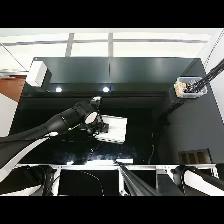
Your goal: Fold the box and place the chain.
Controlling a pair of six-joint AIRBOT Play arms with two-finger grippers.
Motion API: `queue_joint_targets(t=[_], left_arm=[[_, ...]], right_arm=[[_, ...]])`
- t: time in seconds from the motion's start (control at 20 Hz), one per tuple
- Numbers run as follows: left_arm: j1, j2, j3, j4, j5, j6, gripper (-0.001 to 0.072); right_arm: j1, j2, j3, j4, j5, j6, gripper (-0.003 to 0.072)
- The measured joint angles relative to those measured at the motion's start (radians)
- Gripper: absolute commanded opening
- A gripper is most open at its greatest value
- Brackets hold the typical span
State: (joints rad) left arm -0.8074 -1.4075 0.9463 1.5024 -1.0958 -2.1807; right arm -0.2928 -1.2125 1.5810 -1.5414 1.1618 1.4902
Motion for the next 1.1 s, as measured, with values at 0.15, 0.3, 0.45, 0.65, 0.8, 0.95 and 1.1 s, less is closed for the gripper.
queue_joint_targets(t=[0.15,0.3,0.45,0.65,0.8,0.95,1.1], left_arm=[[0.000,0.000,0.000,0.000,-0.011,0.000,0.0036],[0.000,0.000,0.000,-0.001,-0.014,0.000,0.0036],[0.000,0.000,0.000,-0.001,-0.014,0.000,0.0035],[0.000,0.000,0.000,-0.001,-0.014,0.000,0.0035],[0.000,0.000,0.000,-0.001,-0.014,0.000,0.0036],[0.000,0.000,0.000,0.000,-0.014,0.000,0.0035],[0.000,0.000,0.000,0.000,-0.014,0.000,0.0035]], right_arm=[[0.000,0.012,0.016,0.003,-0.010,-0.006,0.0042],[0.000,0.014,0.023,0.003,-0.043,-0.010,0.0042],[0.000,-0.017,0.025,0.004,-0.065,-0.010,0.0042],[0.000,-0.117,0.026,0.027,-0.069,-0.010,0.0043],[0.000,-0.218,0.026,0.048,-0.058,0.010,0.0043],[0.000,-0.322,0.026,0.057,-0.042,0.044,0.0043],[0.002,-0.412,0.026,0.062,-0.028,0.077,0.0043]])
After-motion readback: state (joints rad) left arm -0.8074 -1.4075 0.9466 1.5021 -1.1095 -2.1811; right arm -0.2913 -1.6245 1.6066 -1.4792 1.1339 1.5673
